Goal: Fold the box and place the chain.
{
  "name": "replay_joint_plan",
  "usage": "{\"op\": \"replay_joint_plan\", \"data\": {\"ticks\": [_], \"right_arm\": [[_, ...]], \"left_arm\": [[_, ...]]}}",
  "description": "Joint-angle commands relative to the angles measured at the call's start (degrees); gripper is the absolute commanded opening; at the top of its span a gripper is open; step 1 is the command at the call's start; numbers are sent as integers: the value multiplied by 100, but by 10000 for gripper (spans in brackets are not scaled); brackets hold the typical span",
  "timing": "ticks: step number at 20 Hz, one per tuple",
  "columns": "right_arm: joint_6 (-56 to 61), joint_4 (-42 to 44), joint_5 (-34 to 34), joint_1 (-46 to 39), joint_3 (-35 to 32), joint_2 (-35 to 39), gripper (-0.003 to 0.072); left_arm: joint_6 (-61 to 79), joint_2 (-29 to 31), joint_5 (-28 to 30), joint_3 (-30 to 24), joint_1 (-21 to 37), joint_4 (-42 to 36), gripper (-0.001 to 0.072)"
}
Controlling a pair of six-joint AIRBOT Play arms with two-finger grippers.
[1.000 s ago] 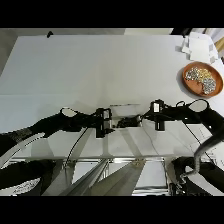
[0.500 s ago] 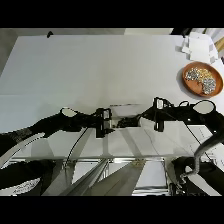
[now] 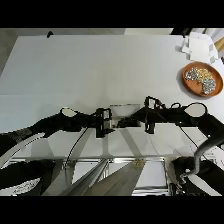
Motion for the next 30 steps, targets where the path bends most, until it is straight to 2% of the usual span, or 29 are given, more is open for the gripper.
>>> {"op": "replay_joint_plan", "data": {"ticks": [1,2,3,4,5,6,8,10,13,14,15,18,21,25,30], "right_arm": [[170,337,-402,286,0,-35,28],[245,372,-516,365,0,-66,107],[273,367,-616,439,0,-85,134],[273,356,-682,490,0,-90,228],[273,354,-752,529,0,-90,266],[273,356,-752,527,2,-90,267],[284,354,-660,529,50,-87,266],[568,199,-293,529,343,-85,260],[874,-538,350,527,1161,-85,91],[872,-774,503,527,1427,-85,44],[872,-887,503,527,1622,-87,29],[844,-739,116,431,1893,-254,29],[824,-678,-240,323,1893,-769,29],[824,-691,-92,358,1891,-1451,30],[824,-861,293,385,1886,-1473,31]], "left_arm": [[2,0,2,0,2,0,69],[2,0,2,0,2,0,69],[2,0,2,0,2,0,69],[2,0,2,0,2,0,69],[2,0,2,0,2,0,69],[2,0,2,0,2,0,69],[2,0,0,0,2,0,69],[2,0,2,0,2,0,69],[2,0,0,0,2,0,69],[2,0,0,0,2,0,69],[2,0,0,0,2,0,69],[2,0,0,0,2,0,69],[2,0,2,0,2,0,69],[2,0,2,0,2,0,69],[2,0,2,0,2,0,69]]}}
